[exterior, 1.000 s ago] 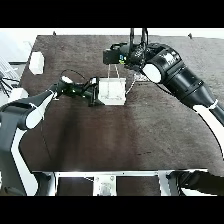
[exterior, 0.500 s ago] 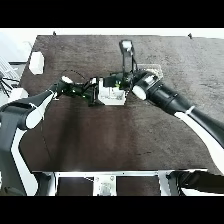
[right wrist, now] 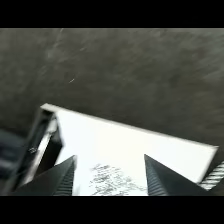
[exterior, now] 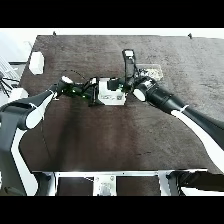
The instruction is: Fold the box and place the chain.
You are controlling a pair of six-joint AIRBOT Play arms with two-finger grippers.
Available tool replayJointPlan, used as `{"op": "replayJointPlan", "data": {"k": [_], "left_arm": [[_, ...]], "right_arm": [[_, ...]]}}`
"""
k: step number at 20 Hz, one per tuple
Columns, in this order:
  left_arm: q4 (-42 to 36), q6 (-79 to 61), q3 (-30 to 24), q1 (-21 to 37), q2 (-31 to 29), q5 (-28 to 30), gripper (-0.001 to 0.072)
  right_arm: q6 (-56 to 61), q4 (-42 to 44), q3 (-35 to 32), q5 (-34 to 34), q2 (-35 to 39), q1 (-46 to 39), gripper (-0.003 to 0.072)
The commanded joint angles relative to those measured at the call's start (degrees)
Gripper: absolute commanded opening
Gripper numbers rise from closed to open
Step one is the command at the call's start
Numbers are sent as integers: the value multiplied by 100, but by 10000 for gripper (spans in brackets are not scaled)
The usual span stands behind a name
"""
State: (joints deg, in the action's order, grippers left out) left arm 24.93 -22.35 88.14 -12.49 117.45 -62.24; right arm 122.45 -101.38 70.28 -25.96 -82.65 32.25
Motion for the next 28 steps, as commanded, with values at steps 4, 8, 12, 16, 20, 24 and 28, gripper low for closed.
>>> {"op": "replayJointPlan", "data": {"k": [4,8,12,16,20,24,28], "left_arm": [[0,0,4,4,-2,4,290],[-2,0,4,4,-2,4,290],[-2,0,4,4,-2,2,290],[-2,0,4,4,-2,4,290],[-2,0,4,4,-2,4,290],[-7,0,4,4,-2,4,290],[-7,0,4,4,-2,4,290]], "right_arm": [[-168,358,-66,144,-291,-1381,523],[-697,992,63,667,-1043,-1823,561],[-1405,1733,614,662,-1810,-2004,560],[-2365,2730,1220,415,-2402,-2057,560],[-2590,2850,1491,317,-2780,-2065,494],[-2870,2852,1491,581,-2817,-1985,243],[-3053,2855,1519,614,-2658,-1873,9]]}}
